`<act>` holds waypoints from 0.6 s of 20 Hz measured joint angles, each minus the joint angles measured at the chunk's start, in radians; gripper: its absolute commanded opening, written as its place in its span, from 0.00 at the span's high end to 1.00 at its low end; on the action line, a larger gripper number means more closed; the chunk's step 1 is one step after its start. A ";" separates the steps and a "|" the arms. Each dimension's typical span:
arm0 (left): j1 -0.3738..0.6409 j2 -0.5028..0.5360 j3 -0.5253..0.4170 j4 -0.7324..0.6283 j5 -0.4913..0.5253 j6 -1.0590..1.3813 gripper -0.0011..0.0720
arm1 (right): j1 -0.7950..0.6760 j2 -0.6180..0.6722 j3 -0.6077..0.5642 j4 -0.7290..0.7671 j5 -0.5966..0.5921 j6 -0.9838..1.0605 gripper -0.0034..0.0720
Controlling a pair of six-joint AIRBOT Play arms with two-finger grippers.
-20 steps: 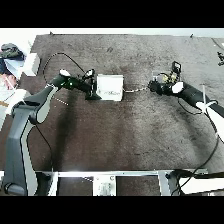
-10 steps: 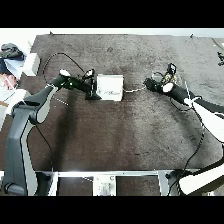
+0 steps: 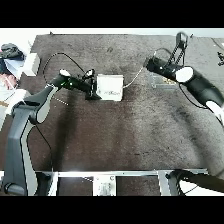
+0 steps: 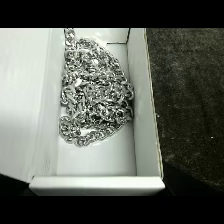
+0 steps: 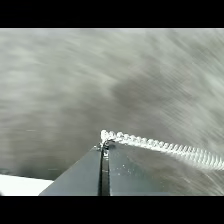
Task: Fold the box and place the chain.
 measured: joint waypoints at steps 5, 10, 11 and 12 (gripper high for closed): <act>0.000 0.000 0.000 0.000 0.000 0.000 0.43 | 0.117 0.146 0.019 -0.042 0.015 -0.026 0.94; 0.000 0.000 0.000 0.000 0.000 0.000 0.43 | 0.226 0.181 0.063 -0.072 0.016 -0.031 0.94; 0.000 0.000 0.000 0.000 0.000 0.000 0.43 | 0.246 0.183 0.074 -0.074 0.013 -0.032 0.94; 0.000 0.000 0.000 0.000 0.000 0.000 0.43 | 0.261 0.185 0.086 -0.078 0.011 -0.032 0.94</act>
